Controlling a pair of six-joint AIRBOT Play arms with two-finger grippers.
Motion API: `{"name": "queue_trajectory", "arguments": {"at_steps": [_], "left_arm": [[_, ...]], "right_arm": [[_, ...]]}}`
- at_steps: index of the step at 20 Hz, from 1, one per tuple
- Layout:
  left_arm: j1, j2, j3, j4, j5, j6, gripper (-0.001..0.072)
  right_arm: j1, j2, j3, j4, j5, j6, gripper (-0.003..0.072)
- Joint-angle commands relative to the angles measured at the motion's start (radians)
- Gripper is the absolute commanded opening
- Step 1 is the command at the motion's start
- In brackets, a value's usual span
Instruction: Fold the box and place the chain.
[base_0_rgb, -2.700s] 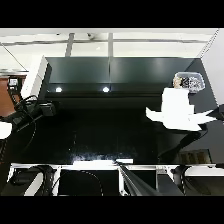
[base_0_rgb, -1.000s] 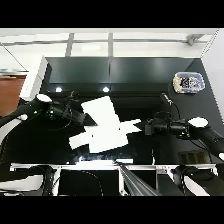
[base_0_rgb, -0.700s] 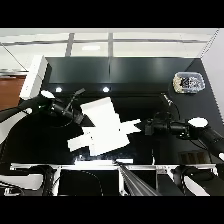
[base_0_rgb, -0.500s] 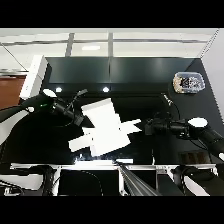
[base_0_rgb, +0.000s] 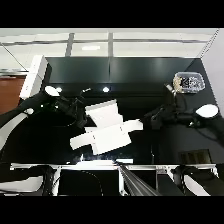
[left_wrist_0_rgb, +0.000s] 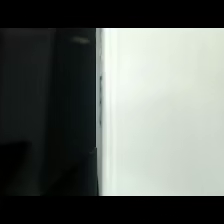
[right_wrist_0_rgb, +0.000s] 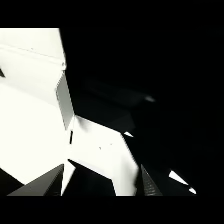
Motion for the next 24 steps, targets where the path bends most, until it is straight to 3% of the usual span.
{"name": "queue_trajectory", "arguments": {"at_steps": [1, 3, 7, 11, 17, 24], "left_arm": [[-0.143, 0.1, -0.012, 0.073, 0.283, 0.176, 0.0024], [-0.212, 0.092, -0.011, 0.063, 0.377, 0.188, 0.0025], [-0.291, 0.048, -0.011, 0.141, 0.401, 0.318, 0.0024], [-0.287, 0.041, -0.011, 0.142, 0.418, 0.31, 0.0024], [-0.286, 0.039, -0.011, 0.143, 0.413, 0.232, 0.0024], [-0.286, 0.021, -0.011, 0.145, 0.418, 0.228, 0.0024]], "right_arm": [[-0.032, 0.001, 0.142, -0.2, 0.122, -0.049, 0.0556], [-0.029, 0.0, 0.148, -0.179, 0.129, -0.054, 0.0556], [-0.013, 0.0, 0.118, -0.192, 0.133, -0.055, 0.0554], [0.053, 0.0, 0.032, -0.192, 0.08, -0.13, 0.0556], [0.191, 0.0, -0.092, -0.24, -0.096, -0.234, 0.0555], [0.284, -0.002, -0.148, -0.282, -0.154, -0.249, 0.0556]]}}
